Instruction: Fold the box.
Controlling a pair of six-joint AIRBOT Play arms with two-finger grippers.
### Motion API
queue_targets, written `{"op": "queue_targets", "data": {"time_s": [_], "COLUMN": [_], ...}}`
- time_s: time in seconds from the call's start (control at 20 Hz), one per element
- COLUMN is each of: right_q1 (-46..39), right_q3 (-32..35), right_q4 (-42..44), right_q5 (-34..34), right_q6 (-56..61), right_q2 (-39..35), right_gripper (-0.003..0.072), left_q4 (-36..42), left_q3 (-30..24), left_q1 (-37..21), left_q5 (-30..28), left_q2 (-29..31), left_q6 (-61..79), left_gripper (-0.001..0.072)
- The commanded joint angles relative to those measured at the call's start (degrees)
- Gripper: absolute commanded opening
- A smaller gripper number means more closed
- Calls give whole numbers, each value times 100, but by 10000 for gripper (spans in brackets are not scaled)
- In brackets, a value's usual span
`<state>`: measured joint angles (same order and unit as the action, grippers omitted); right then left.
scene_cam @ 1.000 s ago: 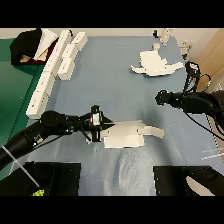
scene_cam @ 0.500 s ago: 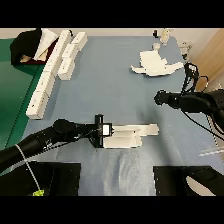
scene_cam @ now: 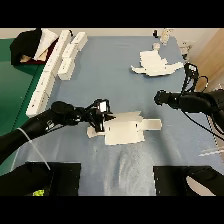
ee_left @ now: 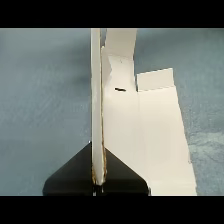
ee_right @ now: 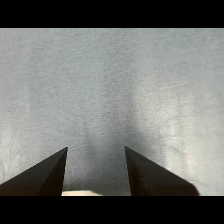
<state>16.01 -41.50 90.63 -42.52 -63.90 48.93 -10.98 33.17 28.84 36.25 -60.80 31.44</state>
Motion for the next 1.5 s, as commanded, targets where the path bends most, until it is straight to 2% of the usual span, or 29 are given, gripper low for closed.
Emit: {"op": "queue_targets", "data": {"time_s": [0.0, 0.55, 1.1, 1.25, 1.45], "right_q1": [4, 4, 4, 4, 4], "right_q3": [-4, -2, -2, -2, -2], "right_q4": [28, 74, 92, 92, 92], "right_q5": [0, -2, -17, -22, -15], "right_q6": [2, 2, 0, 0, 2], "right_q2": [4, 4, 4, 4, 4], "right_gripper": [556, 556, 556, 556, 556], "left_q4": [-391, -470, -463, -400, -208], "left_q3": [345, 372, 372, 356, -70], "left_q1": [-249, -240, -238, -229, 131], "left_q5": [658, 1045, 1121, 914, 146], "left_q2": [-507, -1025, -986, -595, -55], "left_q6": [-356, -404, -616, -227, 258], "left_gripper": [10, 12, 11, 7, 7]}}
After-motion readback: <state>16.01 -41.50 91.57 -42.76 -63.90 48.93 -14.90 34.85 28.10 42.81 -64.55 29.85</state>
